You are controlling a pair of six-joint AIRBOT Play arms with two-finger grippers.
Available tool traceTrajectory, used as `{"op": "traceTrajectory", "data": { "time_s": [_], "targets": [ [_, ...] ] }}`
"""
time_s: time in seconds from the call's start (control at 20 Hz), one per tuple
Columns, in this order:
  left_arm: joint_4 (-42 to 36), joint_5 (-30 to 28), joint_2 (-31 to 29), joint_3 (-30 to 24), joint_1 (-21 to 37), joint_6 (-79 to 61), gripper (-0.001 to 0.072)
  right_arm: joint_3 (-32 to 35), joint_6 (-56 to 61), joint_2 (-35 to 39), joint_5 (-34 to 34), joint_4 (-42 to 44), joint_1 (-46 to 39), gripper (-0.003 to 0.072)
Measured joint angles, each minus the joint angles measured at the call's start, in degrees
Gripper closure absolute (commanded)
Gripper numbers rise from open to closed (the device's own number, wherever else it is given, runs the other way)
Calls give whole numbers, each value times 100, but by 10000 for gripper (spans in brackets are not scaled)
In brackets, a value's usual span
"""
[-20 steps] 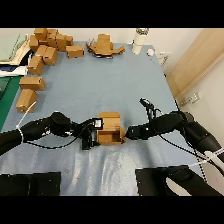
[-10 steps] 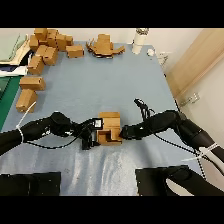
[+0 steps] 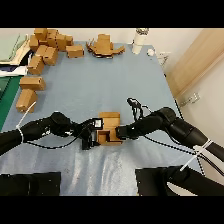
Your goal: Fold the box.
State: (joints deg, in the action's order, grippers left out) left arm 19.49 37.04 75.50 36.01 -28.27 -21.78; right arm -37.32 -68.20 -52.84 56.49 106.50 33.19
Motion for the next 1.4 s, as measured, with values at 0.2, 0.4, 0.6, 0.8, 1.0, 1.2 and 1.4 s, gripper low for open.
{"op": "traceTrajectory", "data": {
  "time_s": [0.2, 0.4, 0.6, 0.8, 1.0, 1.2, 1.4],
  "targets": [
    [0, 0, 0, 0, 0, -2, 253, -225, 907, -269, 238, -588, 533, 319],
    [0, 0, 0, 0, 0, 0, 252, -511, 1530, -623, 492, -1023, 822, 319],
    [0, 0, 0, 0, 0, 0, 252, -756, 1858, -850, 713, -1226, 911, 319],
    [0, 0, 0, 0, 0, 0, 252, -903, 2028, -1058, 811, -1298, 984, 237],
    [0, 0, 0, 0, 0, 0, 253, -970, 2149, -1235, 817, -1333, 1003, 226],
    [0, 0, 0, 0, 0, -2, 252, -984, 2190, -1303, 728, -1331, 1014, 227],
    [0, 2, 0, 0, 0, 0, 252, -988, 2214, -1322, 688, -1327, 1014, 227]
  ]
}}
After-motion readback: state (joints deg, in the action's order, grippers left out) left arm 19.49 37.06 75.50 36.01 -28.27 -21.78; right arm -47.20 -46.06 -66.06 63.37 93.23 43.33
